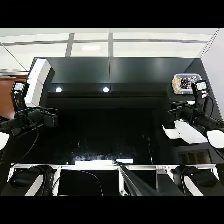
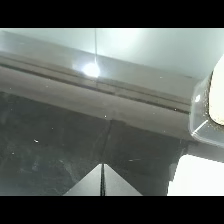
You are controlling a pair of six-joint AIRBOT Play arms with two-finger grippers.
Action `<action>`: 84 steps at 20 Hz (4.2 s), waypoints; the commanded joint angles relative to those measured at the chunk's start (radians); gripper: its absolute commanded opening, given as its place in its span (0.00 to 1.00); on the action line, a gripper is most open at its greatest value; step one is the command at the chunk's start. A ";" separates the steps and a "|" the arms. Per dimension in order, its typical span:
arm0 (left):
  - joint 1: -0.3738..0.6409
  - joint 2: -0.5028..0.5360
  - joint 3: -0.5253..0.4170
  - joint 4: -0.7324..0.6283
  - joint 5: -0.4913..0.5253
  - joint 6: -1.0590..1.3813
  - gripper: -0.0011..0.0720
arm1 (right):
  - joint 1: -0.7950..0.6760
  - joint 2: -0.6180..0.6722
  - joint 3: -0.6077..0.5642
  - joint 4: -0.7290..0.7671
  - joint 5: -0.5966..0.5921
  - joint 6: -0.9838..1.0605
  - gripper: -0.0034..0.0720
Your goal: Fold the box and place the chain.
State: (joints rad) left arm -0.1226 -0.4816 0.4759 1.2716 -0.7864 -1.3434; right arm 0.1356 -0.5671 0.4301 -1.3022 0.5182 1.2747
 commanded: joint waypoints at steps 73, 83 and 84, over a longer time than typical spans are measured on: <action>-0.014 -0.190 -0.005 -0.190 0.027 0.017 0.99 | -0.774 -0.541 0.229 0.701 0.798 -0.382 0.06; -0.105 -0.600 0.118 -0.689 -0.014 0.282 0.99 | -0.059 -0.158 -0.126 0.977 0.176 -0.483 0.06; -0.106 -0.663 0.153 -0.731 -0.073 0.301 0.99 | -0.014 -0.158 -0.125 0.978 0.148 -0.483 0.06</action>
State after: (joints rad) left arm -0.2222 -0.9955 0.5568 0.7338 -0.7410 -1.1355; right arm -0.0494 -0.7662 0.3462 -0.3550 0.8536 0.8036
